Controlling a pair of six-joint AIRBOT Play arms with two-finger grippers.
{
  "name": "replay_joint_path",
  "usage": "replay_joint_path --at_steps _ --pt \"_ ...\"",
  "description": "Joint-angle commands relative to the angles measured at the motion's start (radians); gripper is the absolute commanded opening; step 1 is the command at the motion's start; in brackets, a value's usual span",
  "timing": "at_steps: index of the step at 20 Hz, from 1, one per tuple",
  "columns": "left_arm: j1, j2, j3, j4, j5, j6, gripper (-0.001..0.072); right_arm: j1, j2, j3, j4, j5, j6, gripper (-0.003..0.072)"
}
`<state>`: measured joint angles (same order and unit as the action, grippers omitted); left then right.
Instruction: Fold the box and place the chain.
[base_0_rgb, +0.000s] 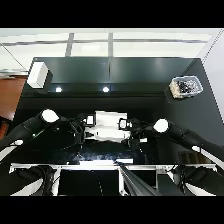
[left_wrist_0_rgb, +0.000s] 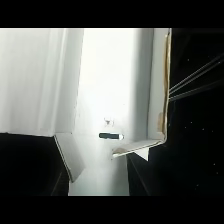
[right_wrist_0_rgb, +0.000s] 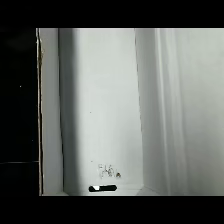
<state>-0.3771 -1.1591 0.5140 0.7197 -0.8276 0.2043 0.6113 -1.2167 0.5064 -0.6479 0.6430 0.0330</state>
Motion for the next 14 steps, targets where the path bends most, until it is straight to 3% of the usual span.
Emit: replay_joint_path --at_steps 1,4,5,10,12,14 --pt "-0.009 -0.004 0.0 0.017 0.007 0.01 0.0392 0.0 0.0 0.0 0.0 0.0 0.0 0.0548" --pt "-0.009 -0.004 0.0 -0.006 0.003 0.01 0.0387 0.0 0.0 0.0 0.0 0.0 0.0 0.0548" --pt "-0.009 -0.005 0.0 -0.013 -0.002 0.009 0.0337 0.0 0.0 0.0 0.0 0.0 0.0 0.0548" --pt "-0.009 -0.005 0.0 -0.047 -0.037 0.009 0.0328 0.0 0.0 0.0 0.0 0.0 0.0 0.0548" --pt "-0.009 -0.005 0.0 -0.052 -0.034 0.01 0.0144 0.0 0.0 0.0 0.0 0.0 0.0 0.0548" --pt "-0.009 -0.006 0.0 -0.052 -0.02 0.01 0.0143 0.0 0.0 0.0 0.0 0.0 0.0 0.0548"
